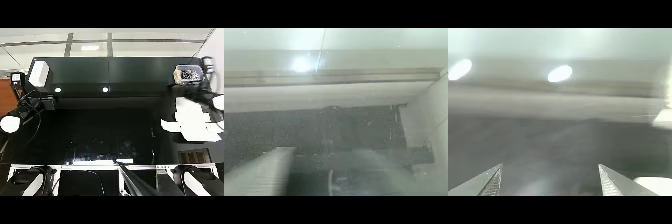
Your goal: Fold the box and place the chain.
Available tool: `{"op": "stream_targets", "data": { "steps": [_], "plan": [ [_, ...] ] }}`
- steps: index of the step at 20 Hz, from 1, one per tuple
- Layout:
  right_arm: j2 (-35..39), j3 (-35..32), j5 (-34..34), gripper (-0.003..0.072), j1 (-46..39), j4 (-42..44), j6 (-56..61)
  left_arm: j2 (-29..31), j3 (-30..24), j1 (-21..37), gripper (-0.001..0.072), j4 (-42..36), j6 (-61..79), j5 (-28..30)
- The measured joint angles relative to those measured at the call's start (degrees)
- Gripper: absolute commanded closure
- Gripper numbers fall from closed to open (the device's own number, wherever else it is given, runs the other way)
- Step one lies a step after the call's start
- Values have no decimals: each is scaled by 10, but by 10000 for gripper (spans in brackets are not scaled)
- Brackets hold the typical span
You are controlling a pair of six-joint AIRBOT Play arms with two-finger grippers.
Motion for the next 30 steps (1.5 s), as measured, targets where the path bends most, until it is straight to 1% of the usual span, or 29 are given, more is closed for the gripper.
{"op": "stream_targets", "data": {
  "steps": [3,4,6,8,10,13,15,16,17,18,19,20,21,23,26,28,30],
  "plan": [
    [-16,34,-6,-34,-148,-72,55,-16,0,0,1,0,0,4],
    [-27,48,1,-34,-203,-87,67,-21,0,0,1,0,0,5],
    [-60,80,39,-34,-317,-104,87,-28,0,0,1,0,0,5],
    [-108,118,104,-34,-414,-112,87,-35,0,0,1,0,0,3],
    [-171,163,201,-34,-480,-112,43,-40,0,-2,1,0,0,-1],
    [-266,222,341,-34,-522,-108,-37,-46,0,-3,1,0,0,-8],
    [-308,242,395,-34,-525,-119,-77,-49,0,-3,2,0,0,-11],
    [-320,247,408,12,-522,-131,-95,-49,0,-4,2,0,0,-13],
    [-330,253,415,209,-516,-143,-115,-50,0,-4,2,0,0,-13],
    [-337,257,421,361,-511,-149,-130,-50,0,-4,2,0,0,-16],
    [-342,262,426,497,-504,-156,-144,-50,0,-4,2,0,0,-16],
    [-346,268,429,552,-499,-159,-154,-50,0,-4,2,0,0,-16],
    [-349,275,430,680,-494,-163,-161,-51,0,-4,1,0,0,-16],
    [-351,290,449,673,-487,-160,-170,-51,0,-4,2,0,0,-17],
    [-348,302,488,673,-478,-123,-175,-51,0,-4,2,0,0,-18],
    [-333,298,511,673,-466,-73,-174,-51,0,-4,2,0,0,-18],
    [-311,273,526,673,-448,-3,-175,-51,0,-4,2,-1,0,-18]
  ]
}}
